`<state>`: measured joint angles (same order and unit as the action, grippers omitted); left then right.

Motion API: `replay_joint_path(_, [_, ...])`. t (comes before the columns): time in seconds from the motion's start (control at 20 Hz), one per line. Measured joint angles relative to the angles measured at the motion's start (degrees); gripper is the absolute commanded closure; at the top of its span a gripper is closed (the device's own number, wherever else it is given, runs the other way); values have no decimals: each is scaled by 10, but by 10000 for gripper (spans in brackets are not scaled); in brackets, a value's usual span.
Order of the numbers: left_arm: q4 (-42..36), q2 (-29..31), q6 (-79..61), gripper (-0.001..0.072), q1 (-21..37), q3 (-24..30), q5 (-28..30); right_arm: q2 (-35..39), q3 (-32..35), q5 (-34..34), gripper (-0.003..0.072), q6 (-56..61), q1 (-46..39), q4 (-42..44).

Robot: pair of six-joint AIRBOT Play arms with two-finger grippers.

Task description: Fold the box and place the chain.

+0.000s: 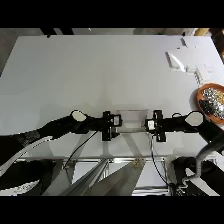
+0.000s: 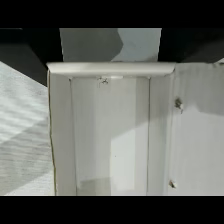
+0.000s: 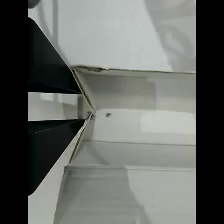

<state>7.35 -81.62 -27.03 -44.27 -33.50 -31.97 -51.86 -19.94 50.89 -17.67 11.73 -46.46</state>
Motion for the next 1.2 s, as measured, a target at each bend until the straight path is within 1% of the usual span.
replay_joint_path(0.3, [0,0,0,395,0,0,0,-4,2,-10,528,-6,0,42])
replay_joint_path(0.35, [0,0,0,395,0,0,0,-4,3,-10,492,-7,0,47])
replay_joint_path(0.4, [0,0,0,395,0,0,0,-4,4,-11,416,-7,0,53])
replay_joint_path(0.45, [0,0,0,395,0,0,0,-4,6,-11,307,-7,0,56])
replay_joint_path(0.5, [0,0,0,395,0,0,0,-4,8,-10,234,-8,0,59])
replay_joint_path(0.7, [0,0,0,395,0,0,0,-7,12,-10,228,-8,0,63])
replay_joint_path(0.75, [0,0,0,395,0,0,0,-8,13,-10,237,-7,0,64])
replay_joint_path(0.8, [0,0,0,395,0,0,0,-8,14,-9,266,-1,0,64])
replay_joint_path(0.95, [0,0,0,395,0,0,-1,10,14,-7,567,72,0,40])
replay_joint_path(1.0, [-1,0,0,395,0,0,-1,23,14,-6,643,108,0,25])
replay_joint_path(1.1, [-2,0,1,395,0,0,0,56,14,2,668,189,-9,-7])
replay_joint_path(1.2, [-2,0,1,395,0,0,0,96,12,13,670,268,-31,-26])
